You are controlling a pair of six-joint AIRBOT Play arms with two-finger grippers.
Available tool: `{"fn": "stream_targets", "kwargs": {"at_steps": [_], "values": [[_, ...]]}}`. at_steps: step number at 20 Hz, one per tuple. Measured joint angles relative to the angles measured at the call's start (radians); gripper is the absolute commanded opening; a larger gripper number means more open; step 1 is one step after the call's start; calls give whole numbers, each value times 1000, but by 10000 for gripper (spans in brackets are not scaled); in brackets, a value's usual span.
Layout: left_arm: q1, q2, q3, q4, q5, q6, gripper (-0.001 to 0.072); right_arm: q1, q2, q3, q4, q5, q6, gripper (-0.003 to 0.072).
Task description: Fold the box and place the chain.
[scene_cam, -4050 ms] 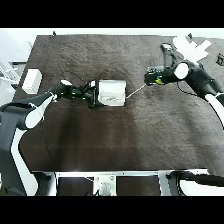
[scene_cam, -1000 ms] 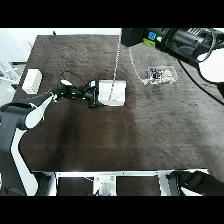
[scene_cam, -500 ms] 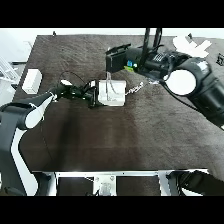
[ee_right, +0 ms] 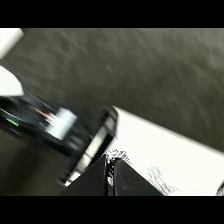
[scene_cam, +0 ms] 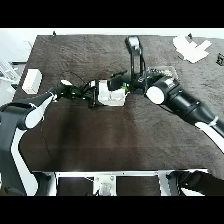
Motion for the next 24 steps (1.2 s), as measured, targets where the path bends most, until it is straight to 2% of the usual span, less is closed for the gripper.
{"fn": "stream_targets", "kwargs": {"at_steps": [4,5,6,7,11,14,19,24], "values": [[0,0,0,0,0,0,411,-33,-62,-105,-3,-97,14,9],[0,0,0,0,0,0,411,-36,-82,-119,-3,-110,16,97],[0,0,0,0,0,0,412,-40,-99,-127,-3,-119,18,276],[0,0,0,0,0,0,411,-44,-117,-134,-3,-132,18,410],[0,0,0,0,0,0,411,-60,-142,-142,-4,-148,19,418],[0,0,0,0,0,0,411,-95,-101,-142,-6,-146,1,418],[0,0,0,0,0,0,411,-277,-52,-142,-11,-19,33,418],[0,0,0,0,0,0,411,-379,-164,-96,50,33,85,419]]}}
